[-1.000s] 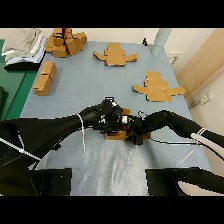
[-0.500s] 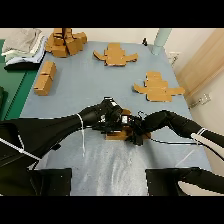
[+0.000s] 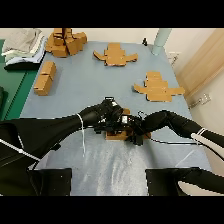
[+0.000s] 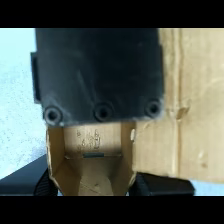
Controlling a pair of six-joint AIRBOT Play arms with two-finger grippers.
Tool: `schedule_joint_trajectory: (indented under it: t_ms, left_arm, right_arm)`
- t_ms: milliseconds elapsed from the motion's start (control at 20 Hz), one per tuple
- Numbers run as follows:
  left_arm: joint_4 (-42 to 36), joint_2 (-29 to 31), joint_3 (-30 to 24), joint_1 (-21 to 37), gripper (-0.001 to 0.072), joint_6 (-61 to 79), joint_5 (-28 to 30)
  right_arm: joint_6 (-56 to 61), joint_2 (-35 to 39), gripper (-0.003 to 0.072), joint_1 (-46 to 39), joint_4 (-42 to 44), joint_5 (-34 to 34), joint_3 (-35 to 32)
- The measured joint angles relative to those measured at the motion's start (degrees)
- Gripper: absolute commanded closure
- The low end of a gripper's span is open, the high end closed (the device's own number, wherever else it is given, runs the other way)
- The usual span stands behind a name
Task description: Fold the box.
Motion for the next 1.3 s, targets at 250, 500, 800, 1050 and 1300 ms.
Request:
schedule_joint_trajectory:
  t_ms: [250, 500, 800, 1050, 1300]
  left_arm:
    - [-5.77, 0.07, 4.04, 4.15, 0.0007, 4.87, -4.98]
    - [-16.83, 0.07, 8.07, 12.20, 0.0007, 14.10, -11.85]
    - [-29.16, 0.07, 9.73, 23.37, 0.0695, 31.04, -20.15]
    - [-29.90, 0.24, 9.18, 27.74, 0.0696, 52.61, -20.74]
    - [-28.83, 6.08, -4.02, 29.92, 0.0696, 73.57, -15.91]
  right_arm:
    - [0.00, 0.00, 0.0212, 0.00, 0.00, -0.02, 0.00]
    - [0.00, -0.02, 0.0212, 0.00, 0.00, -0.02, 0.00]
    - [0.00, -0.02, 0.0212, 0.00, 0.00, -0.02, 0.00]
    - [0.00, -0.02, 0.0212, 0.00, 0.00, -0.02, 0.00]
    - [0.02, 0.00, 0.0212, 0.00, 0.00, -0.02, 0.00]
